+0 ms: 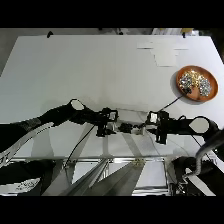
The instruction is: Fold the box and place the chain.
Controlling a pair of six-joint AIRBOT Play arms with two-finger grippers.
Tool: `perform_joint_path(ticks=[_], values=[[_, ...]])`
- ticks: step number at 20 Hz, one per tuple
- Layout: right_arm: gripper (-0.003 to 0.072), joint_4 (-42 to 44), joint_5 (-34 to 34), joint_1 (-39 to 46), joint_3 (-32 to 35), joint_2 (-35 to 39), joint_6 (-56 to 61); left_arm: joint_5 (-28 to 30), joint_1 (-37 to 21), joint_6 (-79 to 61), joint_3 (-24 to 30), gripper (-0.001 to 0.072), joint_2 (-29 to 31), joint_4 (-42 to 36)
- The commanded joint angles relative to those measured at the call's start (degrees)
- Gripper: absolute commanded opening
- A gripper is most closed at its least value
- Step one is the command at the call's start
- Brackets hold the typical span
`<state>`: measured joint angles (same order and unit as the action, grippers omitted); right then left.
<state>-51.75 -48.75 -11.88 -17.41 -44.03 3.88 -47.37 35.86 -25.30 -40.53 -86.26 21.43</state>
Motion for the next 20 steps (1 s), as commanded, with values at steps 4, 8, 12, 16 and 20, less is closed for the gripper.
perform_joint_path(ticks=[4,8,12,16,20], values=[[0.0217,4.72,6.54,0.09,1.51,-4.13,-4.39,0.0,-0.04,-0.02,0.0,0.0223,0.02,0.02],[0.0151,5.4,6.95,0.09,1.51,-4.92,-4.39,0.0,-0.04,-0.02,0.0,0.0223,0.02,0.02],[0.0046,9.27,6.95,0.09,1.51,-4.9,-4.39,0.0,-0.04,-0.02,0.0,0.0223,0.02,0.0],[0.0019,5.73,5.18,0.11,1.33,-3.56,-2.69,0.0,-0.04,-0.02,0.0,0.0223,0.02,0.0],[0.0018,-3.43,-0.68,0.11,-2.08,0.83,6.49,0.02,-0.04,-0.02,0.0,0.0223,0.02,0.02]])
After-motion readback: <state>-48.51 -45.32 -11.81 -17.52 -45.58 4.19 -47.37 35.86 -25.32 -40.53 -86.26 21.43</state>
